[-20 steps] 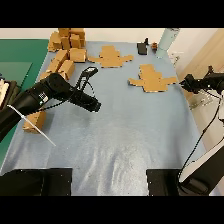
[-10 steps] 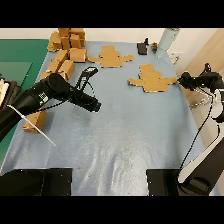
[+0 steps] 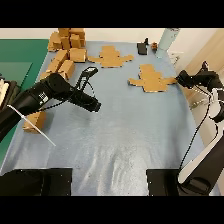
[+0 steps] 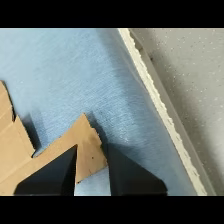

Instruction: Fold the box.

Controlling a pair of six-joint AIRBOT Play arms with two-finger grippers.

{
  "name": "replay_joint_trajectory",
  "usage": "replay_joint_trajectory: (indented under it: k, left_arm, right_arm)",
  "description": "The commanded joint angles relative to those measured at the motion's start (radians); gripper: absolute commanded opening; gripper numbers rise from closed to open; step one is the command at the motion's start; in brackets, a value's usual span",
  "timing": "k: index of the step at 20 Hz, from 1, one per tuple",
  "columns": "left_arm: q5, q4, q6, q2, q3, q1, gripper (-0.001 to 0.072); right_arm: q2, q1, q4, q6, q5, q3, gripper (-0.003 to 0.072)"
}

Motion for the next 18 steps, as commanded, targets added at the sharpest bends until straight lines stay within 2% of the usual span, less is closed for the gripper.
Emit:
replay_joint_trajectory:
  k: [1, 3, 5, 7, 9, 15, 18]
  left_arm:
    - [0.000, 0.000, 0.000, -0.001, 0.000, -0.001, 0.0010]
    - [0.000, 0.000, 0.000, -0.001, 0.000, -0.001, 0.0010]
    - [0.000, 0.000, 0.000, -0.001, 0.000, -0.001, 0.0010]
    - [0.000, 0.000, 0.000, -0.001, 0.000, -0.001, 0.0010]
    - [0.000, 0.000, 0.000, -0.001, 0.000, -0.001, 0.0010]
    - [0.000, 0.000, 0.000, -0.001, 0.000, -0.001, 0.0010]
    - [0.000, 0.000, 0.000, -0.001, 0.000, -0.001, 0.0010]
  right_arm:
    - [-0.001, 0.006, 0.000, -0.001, -0.019, 0.001, 0.0276]
    - [0.000, 0.012, 0.001, -0.001, -0.037, 0.001, 0.0272]
    - [0.003, 0.020, 0.004, -0.001, -0.061, 0.002, 0.0140]
    - [0.005, 0.032, 0.006, -0.002, -0.085, 0.021, 0.0139]
    - [0.014, 0.043, 0.007, -0.013, -0.111, 0.045, 0.0004]
    - [0.085, 0.073, 0.009, -0.056, -0.187, 0.073, 0.0001]
    - [0.147, 0.087, 0.008, -0.089, -0.260, 0.072, -0.0001]
